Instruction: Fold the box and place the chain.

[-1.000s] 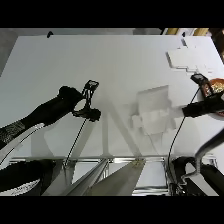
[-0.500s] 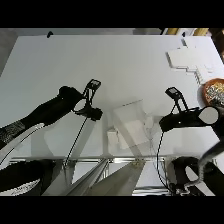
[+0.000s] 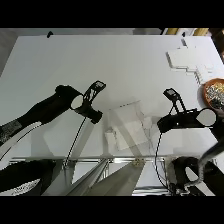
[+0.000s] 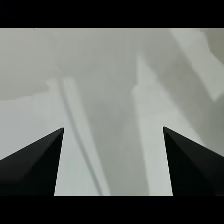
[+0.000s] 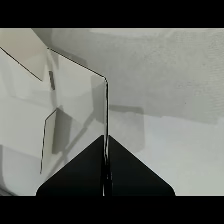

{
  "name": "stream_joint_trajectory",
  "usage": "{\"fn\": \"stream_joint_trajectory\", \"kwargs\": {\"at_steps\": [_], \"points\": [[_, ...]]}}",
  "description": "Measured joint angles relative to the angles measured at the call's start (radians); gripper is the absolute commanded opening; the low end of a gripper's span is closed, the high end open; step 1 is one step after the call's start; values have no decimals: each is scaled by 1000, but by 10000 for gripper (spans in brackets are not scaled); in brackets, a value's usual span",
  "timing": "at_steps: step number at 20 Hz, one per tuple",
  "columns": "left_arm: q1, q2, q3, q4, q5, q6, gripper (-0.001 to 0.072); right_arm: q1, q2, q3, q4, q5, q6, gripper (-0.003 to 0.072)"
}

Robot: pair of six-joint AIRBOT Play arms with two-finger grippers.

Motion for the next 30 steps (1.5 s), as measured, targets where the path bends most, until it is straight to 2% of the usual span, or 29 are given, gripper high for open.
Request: {"fn": "stream_joint_trajectory", "kwargs": {"at_steps": [5,11,12,13,14,15,17,20,21,22,26,30], "points": [[42,56,0,-103,-58,84,692,0,0,0,3,0,0,15],[47,69,0,-186,6,103,691,0,0,0,7,1,0,15],[47,69,0,-199,13,105,644,0,0,0,7,2,0,15],[47,69,0,-212,20,106,459,0,0,0,8,2,0,15],[47,69,0,-227,24,115,202,0,0,0,8,2,0,15],[47,69,0,-249,32,135,186,0,0,0,8,2,0,15],[47,66,0,-301,50,198,445,0,0,0,8,3,0,15],[47,60,0,-406,76,373,534,0,0,0,10,6,0,15],[48,53,0,-437,81,426,583,0,0,0,11,7,0,15],[48,42,0,-463,84,476,686,0,0,0,11,7,0,15],[49,-37,0,-544,89,609,697,0,0,0,12,8,0,15],[49,-129,0,-690,123,762,694,0,0,0,13,6,0,15]]}}
